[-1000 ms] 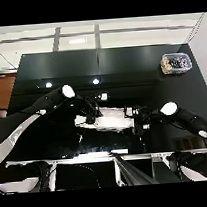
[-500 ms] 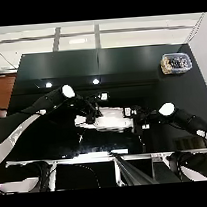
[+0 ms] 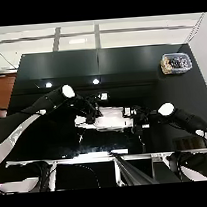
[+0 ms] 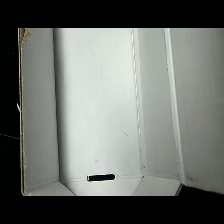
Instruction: Fold the box and place the chain.
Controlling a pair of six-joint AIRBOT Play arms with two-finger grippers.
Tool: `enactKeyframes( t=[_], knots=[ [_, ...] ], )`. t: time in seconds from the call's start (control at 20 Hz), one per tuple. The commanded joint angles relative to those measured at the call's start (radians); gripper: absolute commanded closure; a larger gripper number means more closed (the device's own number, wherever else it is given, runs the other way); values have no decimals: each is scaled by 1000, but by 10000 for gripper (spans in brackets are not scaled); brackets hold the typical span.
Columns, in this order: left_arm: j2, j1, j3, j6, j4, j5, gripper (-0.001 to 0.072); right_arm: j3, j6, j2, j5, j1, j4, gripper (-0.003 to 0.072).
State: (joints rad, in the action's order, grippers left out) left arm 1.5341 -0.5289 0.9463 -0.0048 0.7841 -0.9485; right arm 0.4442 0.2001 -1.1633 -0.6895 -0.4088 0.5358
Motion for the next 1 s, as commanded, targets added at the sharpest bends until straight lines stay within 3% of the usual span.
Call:
enactKeyframes(
  t=[0.0,0.2,0.25,0.3,0.55,0.6,0.85,0.95],
  knots=[
    [-1,0,1,1,0,2,680,0,0,-1,3,-1,0,19],
    [0,0,1,1,0,2,680,0,-1,-1,3,-1,0,22],
    [0,0,1,1,0,2,680,0,0,-1,1,-1,2,195],
    [-1,0,1,1,0,2,680,0,-1,-1,-1,-1,6,260],
    [-3,0,4,-3,2,-8,677,-1,0,-1,-5,-1,23,260],
    [-5,1,11,-4,10,-30,651,-1,0,-1,-5,-1,23,260],
    [-97,20,55,-122,157,-83,297,-1,0,-1,-5,-1,23,260],
    [-167,39,55,-162,214,-98,284,-1,0,-1,-5,-1,23,260]
  ],
)
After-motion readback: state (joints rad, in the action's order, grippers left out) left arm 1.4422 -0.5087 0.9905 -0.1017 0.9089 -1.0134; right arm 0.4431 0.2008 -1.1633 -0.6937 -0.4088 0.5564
